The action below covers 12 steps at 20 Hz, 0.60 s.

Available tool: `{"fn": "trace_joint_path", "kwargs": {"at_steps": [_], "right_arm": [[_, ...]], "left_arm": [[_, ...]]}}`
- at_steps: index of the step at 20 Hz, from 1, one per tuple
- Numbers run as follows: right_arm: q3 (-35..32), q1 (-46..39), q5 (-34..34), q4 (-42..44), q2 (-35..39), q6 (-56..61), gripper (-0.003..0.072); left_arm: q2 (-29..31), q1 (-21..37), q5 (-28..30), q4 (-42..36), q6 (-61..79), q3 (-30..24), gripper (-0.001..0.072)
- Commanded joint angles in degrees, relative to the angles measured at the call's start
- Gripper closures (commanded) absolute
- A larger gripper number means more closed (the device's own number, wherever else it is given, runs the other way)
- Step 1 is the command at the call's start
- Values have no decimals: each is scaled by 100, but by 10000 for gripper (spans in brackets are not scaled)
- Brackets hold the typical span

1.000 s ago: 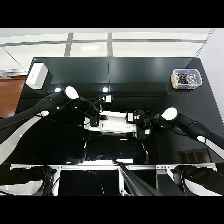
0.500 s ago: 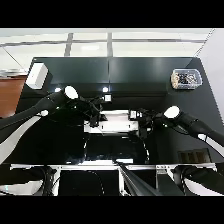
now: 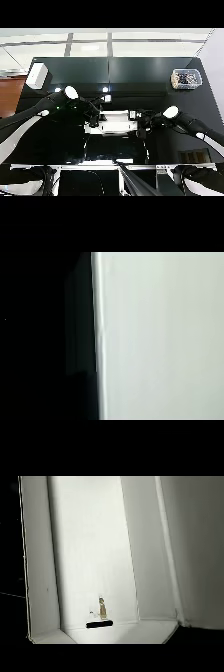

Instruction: Fold the box and place the chain.

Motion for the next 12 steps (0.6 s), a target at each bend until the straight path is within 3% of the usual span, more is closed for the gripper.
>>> {"fn": "trace_joint_path", "kwargs": {"at_steps": [1,4,12], "right_arm": [[9,114,-26,-195,-72,0,-13],[9,125,-33,-216,-72,13,-14],[11,153,-210,-192,-79,149,-14]], "left_arm": [[-4,-26,142,120,39,-2,684],[-4,-48,380,212,42,0,684],[-4,-50,319,205,37,0,684]]}}
